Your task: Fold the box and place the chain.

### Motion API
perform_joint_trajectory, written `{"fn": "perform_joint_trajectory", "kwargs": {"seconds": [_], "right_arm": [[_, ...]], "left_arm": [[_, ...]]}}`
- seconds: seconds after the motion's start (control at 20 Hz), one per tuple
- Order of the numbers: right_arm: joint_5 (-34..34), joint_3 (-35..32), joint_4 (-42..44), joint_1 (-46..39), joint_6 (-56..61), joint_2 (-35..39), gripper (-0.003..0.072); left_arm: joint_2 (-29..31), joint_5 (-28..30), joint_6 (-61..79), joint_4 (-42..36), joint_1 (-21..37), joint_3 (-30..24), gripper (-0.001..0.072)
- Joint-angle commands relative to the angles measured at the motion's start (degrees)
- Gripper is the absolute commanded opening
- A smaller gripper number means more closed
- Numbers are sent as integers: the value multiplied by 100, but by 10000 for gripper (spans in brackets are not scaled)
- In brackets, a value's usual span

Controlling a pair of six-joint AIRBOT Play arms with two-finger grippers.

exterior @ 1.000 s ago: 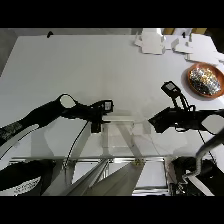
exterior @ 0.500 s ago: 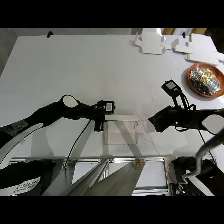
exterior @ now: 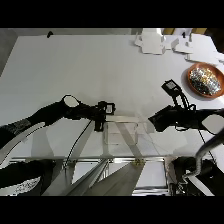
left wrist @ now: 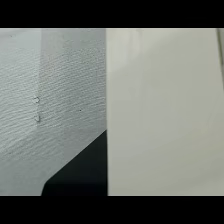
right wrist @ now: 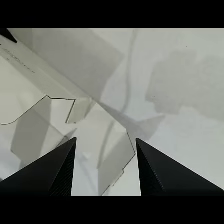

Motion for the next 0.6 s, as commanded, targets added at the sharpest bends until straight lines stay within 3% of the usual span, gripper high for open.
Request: {"fn": "perform_joint_trajectory", "kwargs": {"seconds": [0.0, 0.3, 0.35, 0.4, 0.45, 0.55], "right_arm": [[0, 0, 0, 7, -7, 4, 413], [155, 0, 17, 7, -258, 4, 387], [295, 0, 24, 7, -321, 4, 284], [457, 0, 33, 7, -415, 4, 126], [658, -2, 118, 7, -616, 4, 38], [852, -11, 378, 7, -979, 4, 21]], "left_arm": [[-4, 4, 17, 7, 0, -2, 12], [-4, 4, 17, 7, -4, -2, 11], [-4, 2, 17, 7, -4, -2, 11], [-4, 2, 17, 7, -4, -2, 11], [-4, 2, 17, 7, -4, -2, 11], [-4, 2, 17, 7, -4, -2, 11]]}}
